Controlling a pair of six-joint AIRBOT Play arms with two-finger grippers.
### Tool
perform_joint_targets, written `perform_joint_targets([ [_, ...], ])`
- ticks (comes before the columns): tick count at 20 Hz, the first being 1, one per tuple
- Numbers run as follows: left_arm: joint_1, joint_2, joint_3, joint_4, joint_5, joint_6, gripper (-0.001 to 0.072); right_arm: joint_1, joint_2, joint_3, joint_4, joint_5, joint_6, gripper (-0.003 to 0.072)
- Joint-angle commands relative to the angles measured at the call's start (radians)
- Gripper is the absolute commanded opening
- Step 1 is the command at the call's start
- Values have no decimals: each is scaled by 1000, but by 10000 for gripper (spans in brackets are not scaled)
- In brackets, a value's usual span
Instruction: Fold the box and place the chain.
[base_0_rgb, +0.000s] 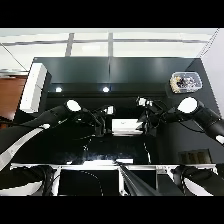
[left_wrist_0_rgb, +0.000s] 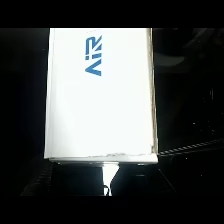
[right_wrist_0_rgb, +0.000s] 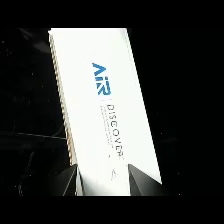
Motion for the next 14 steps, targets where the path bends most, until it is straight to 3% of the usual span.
perform_joint_targets([
  [1,-1,-1,0,0,0,-1,599,1,-1,-1,0,2,3,395],
  [9,-1,-1,0,0,0,-1,599,1,-1,-40,0,-6,7,386],
  [14,-1,-1,0,0,0,-1,599,-6,32,-29,94,2,101,386],
])
